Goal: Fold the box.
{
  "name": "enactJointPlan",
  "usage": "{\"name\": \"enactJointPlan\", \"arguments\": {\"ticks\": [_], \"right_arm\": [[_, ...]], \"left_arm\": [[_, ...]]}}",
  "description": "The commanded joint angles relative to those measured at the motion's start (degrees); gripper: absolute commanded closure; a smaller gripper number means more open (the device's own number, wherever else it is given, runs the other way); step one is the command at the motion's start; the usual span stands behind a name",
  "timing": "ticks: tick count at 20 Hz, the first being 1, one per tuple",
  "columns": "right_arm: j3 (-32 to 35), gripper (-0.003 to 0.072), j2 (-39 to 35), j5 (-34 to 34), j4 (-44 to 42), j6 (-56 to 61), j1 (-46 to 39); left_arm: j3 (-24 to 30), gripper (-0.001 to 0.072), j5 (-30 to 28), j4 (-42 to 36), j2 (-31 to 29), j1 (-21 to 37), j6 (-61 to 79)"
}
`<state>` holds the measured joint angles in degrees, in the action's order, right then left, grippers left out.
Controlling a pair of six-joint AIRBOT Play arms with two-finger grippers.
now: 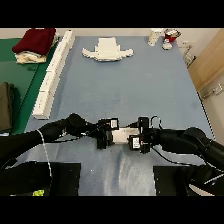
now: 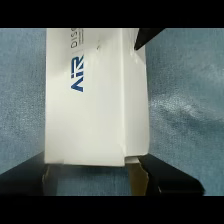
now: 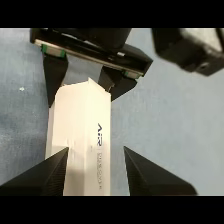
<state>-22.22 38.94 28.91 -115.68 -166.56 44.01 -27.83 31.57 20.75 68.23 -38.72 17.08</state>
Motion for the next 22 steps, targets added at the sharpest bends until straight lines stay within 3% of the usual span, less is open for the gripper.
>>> {"name": "enactJointPlan", "arguments": {"ticks": [1, 7, 9, 10, 12, 14, 15, 20, 22], "right_arm": [[-1.1, 0.0175, -0.1, -0.5, 0.0, 0.1, 0.0], [-1.2, 0.0176, 0.6, -1.1, 1.9, 2.4, 0.0], [-1.2, 0.0287, 2.0, -1.1, 2.6, 4.0, 0.0], [-1.2, 0.0293, 2.7, -1.1, 2.6, 4.4, 0.0], [-1.2, 0.0422, 3.1, -0.9, 2.4, 4.8, 0.1], [-1.2, 0.0456, 3.1, -0.2, 2.3, 5.2, 0.1], [-1.2, 0.0523, 3.1, 0.5, 2.3, 5.3, 0.1], [-1.1, 0.0512, 3.1, 2.0, 1.3, 5.6, 0.1], [-1.1, 0.0384, 3.1, 2.3, 0.3, 5.6, 0.6]], "left_arm": [[0.0, 0.0185, 0.0, 0.0, 0.0, 0.0, 0.0], [0.0, 0.0185, 0.0, 0.0, 0.0, 0.0, 0.0], [0.0, 0.0185, 0.0, 0.0, 0.0, 0.0, 0.0], [0.0, 0.0185, 0.0, 0.0, 0.0, 0.0, 0.0], [0.0, 0.0185, 0.0, 0.0, 0.0, 0.0, 0.0], [0.0, 0.0185, 0.0, 0.0, 0.0, 0.0, 0.0], [0.0, 0.0185, 0.0, 0.0, 0.0, 0.0, 0.0], [0.0, 0.0185, 0.0, 0.0, 0.0, 0.0, 0.0], [0.0, 0.0185, 0.0, 0.0, 0.0, 0.0, 0.0]]}}
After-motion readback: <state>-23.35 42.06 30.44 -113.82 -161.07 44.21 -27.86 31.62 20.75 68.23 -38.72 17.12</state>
